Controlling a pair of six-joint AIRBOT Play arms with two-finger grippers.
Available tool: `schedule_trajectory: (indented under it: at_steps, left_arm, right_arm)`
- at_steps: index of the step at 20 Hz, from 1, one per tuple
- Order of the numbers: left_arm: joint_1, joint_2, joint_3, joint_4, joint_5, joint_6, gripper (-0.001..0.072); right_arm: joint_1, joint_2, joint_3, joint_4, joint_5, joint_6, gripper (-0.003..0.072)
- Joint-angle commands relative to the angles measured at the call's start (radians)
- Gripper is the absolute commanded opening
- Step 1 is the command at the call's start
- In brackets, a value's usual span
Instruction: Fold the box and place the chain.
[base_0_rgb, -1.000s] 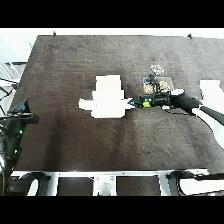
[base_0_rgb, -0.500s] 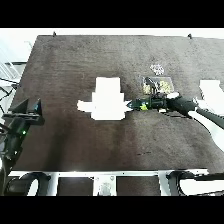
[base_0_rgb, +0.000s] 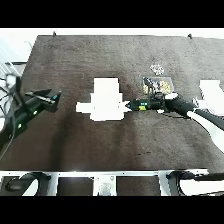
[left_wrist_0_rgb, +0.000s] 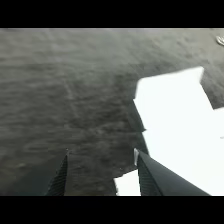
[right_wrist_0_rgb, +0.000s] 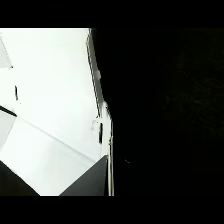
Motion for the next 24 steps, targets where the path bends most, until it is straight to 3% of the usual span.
schedule_trajectory:
  at_steps: [1, 7, 11, 14, 18, 24]
  left_arm:
    - [0.000, -0.295, 0.191, 0.020, -0.190, -0.005, 0.0474]
    - [-0.004, -0.643, 0.566, 0.176, -0.381, -0.172, 0.0474]
    - [-0.061, -0.875, 0.864, 0.428, -0.589, -0.412, 0.0475]
    - [-0.098, -1.038, 1.063, 0.497, -0.738, -0.539, 0.0475]
    - [-0.137, -1.165, 1.213, 0.583, -0.812, -0.634, 0.0475]
    - [-0.172, -1.264, 1.296, 0.575, -0.872, -0.639, 0.0475]
  right_arm:
    - [0.001, 0.001, 0.000, 0.000, -0.012, -0.017, 0.0012]
    - [0.002, 0.001, 0.000, 0.000, -0.018, -0.019, 0.0012]
    - [0.002, 0.001, 0.000, 0.001, -0.017, -0.018, 0.0012]
    - [0.002, 0.001, 0.000, 0.000, -0.017, -0.018, 0.0012]
    - [0.002, 0.001, 0.000, 0.000, -0.017, -0.018, 0.0012]
    - [0.002, 0.000, 0.000, 0.000, -0.017, -0.019, 0.0013]
